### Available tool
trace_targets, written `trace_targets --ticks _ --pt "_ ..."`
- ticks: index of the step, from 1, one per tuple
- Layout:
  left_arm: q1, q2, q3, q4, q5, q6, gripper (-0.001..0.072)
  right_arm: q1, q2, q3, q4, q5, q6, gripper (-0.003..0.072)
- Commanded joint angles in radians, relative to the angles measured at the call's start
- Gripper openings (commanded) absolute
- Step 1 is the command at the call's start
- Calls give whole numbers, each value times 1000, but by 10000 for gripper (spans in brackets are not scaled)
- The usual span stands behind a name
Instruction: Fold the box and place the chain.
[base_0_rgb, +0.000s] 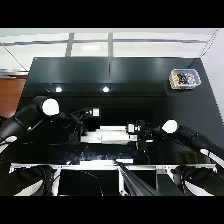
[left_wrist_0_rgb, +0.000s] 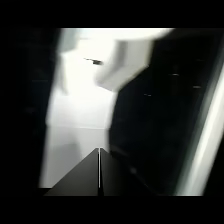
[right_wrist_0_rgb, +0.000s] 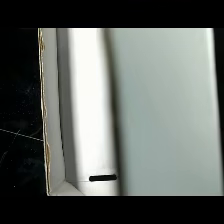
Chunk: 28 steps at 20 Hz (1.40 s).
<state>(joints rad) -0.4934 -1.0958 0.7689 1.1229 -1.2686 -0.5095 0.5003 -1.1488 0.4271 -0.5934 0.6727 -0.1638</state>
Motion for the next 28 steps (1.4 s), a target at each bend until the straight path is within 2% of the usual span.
trace_targets --ticks 1,3,6,9,11,12,18,20,22,24,28 --pt "-28 27 -53 -266 -108 -74 26 1 -1 0 -2 0 -2 480" --pt "-60 27 -112 -460 29 -59 26 1 -1 0 -2 0 -2 480" --pt "-71 27 -163 -652 338 -9 27 1 -1 0 -2 0 -2 480" --pt "-72 9 -168 -719 648 5 30 1 -1 0 -2 0 -2 480" --pt "-72 -28 -168 -713 768 5 30 1 -1 0 -1 0 -2 480" --pt "-72 -48 -167 -713 795 5 29 1 -1 0 -1 0 -2 480" --pt "-73 -159 -167 -698 739 10 29 1 -1 0 2 0 -2 480" --pt "-73 -175 -161 -610 668 9 28 1 -1 0 2 0 -2 480" --pt "-72 -175 -154 -518 609 8 28 1 -1 0 2 0 -1 480" --pt "-72 -173 -136 -430 599 1 27 1 -1 0 2 0 -2 480" --pt "-64 -109 -73 -347 571 -76 26 1 -1 0 2 0 -1 480"
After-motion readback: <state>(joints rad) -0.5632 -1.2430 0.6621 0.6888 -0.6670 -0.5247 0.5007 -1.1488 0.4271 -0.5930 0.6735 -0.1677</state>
